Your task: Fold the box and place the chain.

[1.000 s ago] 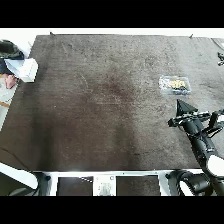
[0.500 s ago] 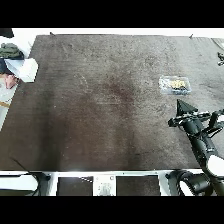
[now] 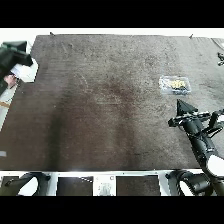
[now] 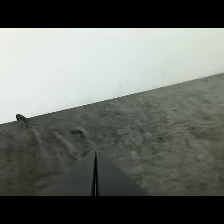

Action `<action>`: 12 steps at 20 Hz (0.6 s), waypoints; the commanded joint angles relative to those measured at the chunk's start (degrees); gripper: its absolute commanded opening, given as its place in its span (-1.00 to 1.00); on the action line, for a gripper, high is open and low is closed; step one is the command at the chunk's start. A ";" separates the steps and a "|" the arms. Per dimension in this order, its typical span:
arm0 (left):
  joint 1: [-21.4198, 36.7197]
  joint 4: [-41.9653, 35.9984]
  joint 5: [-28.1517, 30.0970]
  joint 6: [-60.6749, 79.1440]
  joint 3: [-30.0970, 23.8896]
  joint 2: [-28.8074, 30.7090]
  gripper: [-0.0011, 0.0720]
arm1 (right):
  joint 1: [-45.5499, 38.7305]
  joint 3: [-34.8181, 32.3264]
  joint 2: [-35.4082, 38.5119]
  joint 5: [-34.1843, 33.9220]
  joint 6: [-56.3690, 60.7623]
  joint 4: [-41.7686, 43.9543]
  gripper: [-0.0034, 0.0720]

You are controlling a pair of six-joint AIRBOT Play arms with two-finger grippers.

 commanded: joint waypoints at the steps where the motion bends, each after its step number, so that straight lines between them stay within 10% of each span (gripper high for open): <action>1: -3.58 -21.24 1.01 22.32 -15.91 10.97 -0.96 | 0.02 -0.02 0.02 0.00 0.00 0.00 -0.95; 12: -7.69 -30.99 9.92 31.87 -36.17 39.52 -0.96 | 0.02 -0.02 0.02 -0.02 0.00 0.00 -0.95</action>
